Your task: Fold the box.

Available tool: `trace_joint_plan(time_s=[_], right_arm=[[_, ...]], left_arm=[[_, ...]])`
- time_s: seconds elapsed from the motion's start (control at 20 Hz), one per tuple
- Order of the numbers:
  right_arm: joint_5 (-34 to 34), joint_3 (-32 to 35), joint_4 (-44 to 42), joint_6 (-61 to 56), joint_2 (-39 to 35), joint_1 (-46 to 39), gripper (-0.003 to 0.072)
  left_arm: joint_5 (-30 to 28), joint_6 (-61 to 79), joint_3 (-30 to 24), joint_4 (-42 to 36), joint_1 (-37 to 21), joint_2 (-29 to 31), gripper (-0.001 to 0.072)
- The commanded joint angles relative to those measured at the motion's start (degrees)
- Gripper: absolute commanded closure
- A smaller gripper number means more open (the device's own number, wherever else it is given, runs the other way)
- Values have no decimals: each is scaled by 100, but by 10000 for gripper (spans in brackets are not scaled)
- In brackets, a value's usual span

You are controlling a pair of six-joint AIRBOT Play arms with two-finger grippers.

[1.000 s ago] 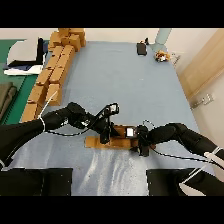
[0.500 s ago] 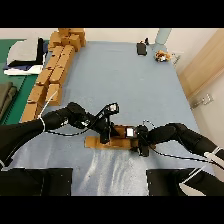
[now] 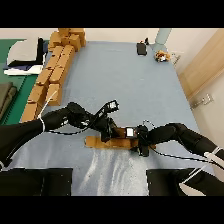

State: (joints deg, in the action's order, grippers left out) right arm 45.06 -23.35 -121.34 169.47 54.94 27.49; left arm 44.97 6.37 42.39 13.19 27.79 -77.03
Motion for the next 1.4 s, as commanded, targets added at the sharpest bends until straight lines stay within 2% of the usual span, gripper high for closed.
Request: trace_joint_plan(time_s=[0.0,0.05,0.15,0.2,0.4,0.5,0.55,0.6,0.65,0.75,0.9,1.0,1.15,1.35], right_arm=[[0,-2,4,4,-2,2,243],[0,-2,4,4,-2,2,243],[2,-2,4,4,-2,4,243],[2,-2,4,7,-2,2,243],[7,-2,4,4,-2,2,243],[7,-2,4,4,-2,2,243],[7,-2,4,4,-2,2,243],[7,-2,4,4,-2,2,244],[4,-2,7,4,-2,2,243],[4,-2,4,7,-2,2,243],[4,-2,7,7,-2,2,243],[4,-2,9,4,-2,2,243],[7,-2,13,7,-2,2,243],[7,-2,26,7,0,2,243]], left_arm=[[-44,-702,4,726,-24,216,344],[-35,-1161,4,1154,-59,365,341],[111,-2463,4,2035,-184,780,93],[258,-3178,4,2448,-269,1025,40],[1263,-4732,4,3646,-520,1825,43],[1707,-5464,4,3829,-527,1965,71],[1928,-6063,2,3768,-525,1958,179],[2173,-6660,2,3657,-522,1943,585],[2337,-6911,-9,3488,-485,1915,698],[2334,-7193,-68,2892,-308,1838,698],[1495,-7149,-101,1565,-133,1552,698],[1329,-6859,-31,874,-188,1128,698],[1038,-6738,227,820,-293,535,698],[424,-6719,645,852,-323,216,699]])
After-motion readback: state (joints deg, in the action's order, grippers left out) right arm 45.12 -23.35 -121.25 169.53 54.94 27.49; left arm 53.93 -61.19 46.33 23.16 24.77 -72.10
